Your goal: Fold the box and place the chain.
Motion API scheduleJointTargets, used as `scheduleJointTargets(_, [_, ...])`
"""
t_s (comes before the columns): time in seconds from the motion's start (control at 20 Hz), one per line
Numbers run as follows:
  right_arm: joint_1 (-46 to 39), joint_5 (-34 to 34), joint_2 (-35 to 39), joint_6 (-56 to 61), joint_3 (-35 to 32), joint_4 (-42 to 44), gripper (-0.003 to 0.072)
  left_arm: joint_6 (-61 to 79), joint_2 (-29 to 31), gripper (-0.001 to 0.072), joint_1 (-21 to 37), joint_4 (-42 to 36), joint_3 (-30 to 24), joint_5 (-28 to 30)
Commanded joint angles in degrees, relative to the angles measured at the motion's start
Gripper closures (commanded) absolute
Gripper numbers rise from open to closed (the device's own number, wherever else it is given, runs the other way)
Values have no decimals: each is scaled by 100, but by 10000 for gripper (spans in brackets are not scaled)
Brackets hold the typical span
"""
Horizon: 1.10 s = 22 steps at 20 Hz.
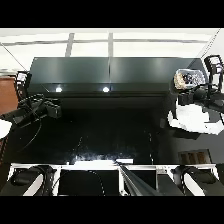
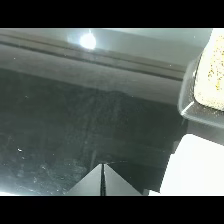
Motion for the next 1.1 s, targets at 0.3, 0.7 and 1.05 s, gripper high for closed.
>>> scheduleJointTargets(0.3, [7, 0, 2, 2, -4, 0, 672, 2, 4, 683, 0, 0, -2, 0])
scheduleJointTargets(0.7, [7, -210, 2, 2, -4, 201, 672, 2, 4, 683, 0, 0, -2, 0])
scheduleJointTargets(1.05, [-275, -2199, -122, 927, -4, -1246, 670, -13, -92, 684, 0, -157, -2, 1185])
